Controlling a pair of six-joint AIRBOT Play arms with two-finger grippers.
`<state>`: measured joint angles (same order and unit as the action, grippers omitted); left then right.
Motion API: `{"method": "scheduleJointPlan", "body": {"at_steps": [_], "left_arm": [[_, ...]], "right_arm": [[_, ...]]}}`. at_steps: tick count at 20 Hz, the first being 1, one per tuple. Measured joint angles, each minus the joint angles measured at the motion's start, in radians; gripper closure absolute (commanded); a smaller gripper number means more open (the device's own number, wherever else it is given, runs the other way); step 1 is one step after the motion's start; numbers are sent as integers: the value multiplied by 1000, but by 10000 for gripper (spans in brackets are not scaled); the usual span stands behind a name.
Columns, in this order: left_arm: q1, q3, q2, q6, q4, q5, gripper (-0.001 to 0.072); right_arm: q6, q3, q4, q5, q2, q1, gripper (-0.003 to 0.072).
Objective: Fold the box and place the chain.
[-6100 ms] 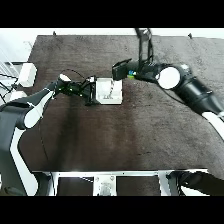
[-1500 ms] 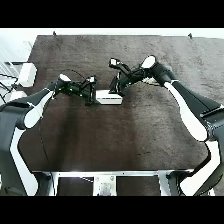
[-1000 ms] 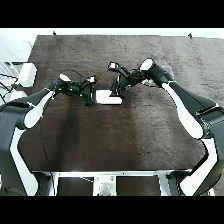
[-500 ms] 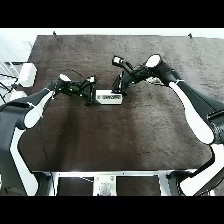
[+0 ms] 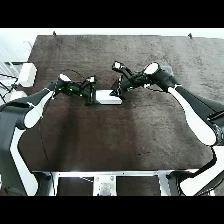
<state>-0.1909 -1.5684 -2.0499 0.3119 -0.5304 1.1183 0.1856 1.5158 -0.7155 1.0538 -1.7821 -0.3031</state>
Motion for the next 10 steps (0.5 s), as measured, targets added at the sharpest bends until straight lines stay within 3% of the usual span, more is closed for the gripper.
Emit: {"method": "scheduleJointPlan", "body": {"at_steps": [10], "left_arm": [[0,0,0,0,0,0,185]], "right_arm": [[-57,-65,40,-82,1,-15,362]]}}
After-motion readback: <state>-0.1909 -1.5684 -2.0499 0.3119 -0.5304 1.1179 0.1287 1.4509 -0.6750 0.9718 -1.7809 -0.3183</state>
